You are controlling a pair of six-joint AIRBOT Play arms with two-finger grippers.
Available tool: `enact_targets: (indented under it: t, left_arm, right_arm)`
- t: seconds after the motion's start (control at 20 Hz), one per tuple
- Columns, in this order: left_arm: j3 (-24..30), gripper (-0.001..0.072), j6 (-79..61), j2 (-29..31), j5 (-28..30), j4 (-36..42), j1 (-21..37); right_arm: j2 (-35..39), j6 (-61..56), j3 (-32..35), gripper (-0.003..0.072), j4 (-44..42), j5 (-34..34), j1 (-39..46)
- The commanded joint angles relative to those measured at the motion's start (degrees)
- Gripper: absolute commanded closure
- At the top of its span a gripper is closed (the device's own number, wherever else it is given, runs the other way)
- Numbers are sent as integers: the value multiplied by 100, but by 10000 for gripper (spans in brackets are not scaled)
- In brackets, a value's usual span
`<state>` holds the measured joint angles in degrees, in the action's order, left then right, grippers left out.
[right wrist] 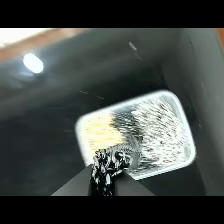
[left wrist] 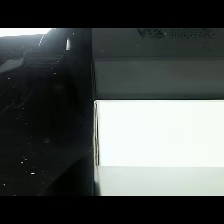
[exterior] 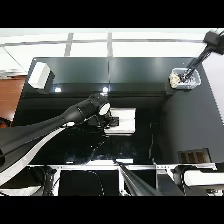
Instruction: Fold the box and place the chain.
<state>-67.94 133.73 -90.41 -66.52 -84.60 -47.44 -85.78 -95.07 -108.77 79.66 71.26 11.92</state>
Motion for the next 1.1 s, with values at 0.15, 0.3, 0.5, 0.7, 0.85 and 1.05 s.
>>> enact_targets:
  t: [0.15, 0.3, 0.5, 0.7, 0.85, 1.05]
  left_arm:
    - [-4, 685, 0, -4, 2, -4, -2]
    - [-4, 685, 0, -4, 0, -2, 0]
    - [-4, 685, 0, -4, 0, -2, 0]
    - [-4, 685, 0, -4, 0, -2, 0]
    - [-4, 685, 2, -4, 4, 0, 0]
    - [-4, 685, 2, -4, 4, 0, 0]
  right_arm:
    - [1917, 807, 4, 674, -2205, 76, -98]
    - [2341, 831, 4, 673, -2264, 398, -345]
    - [2562, 831, 4, 673, -2308, 750, -1204]
    - [2557, 807, 17, 673, -2422, 1043, -2070]
    - [2557, 710, 17, 673, -2433, 1314, -2485]
    - [2529, 699, 20, 673, -2594, 1333, -2747]
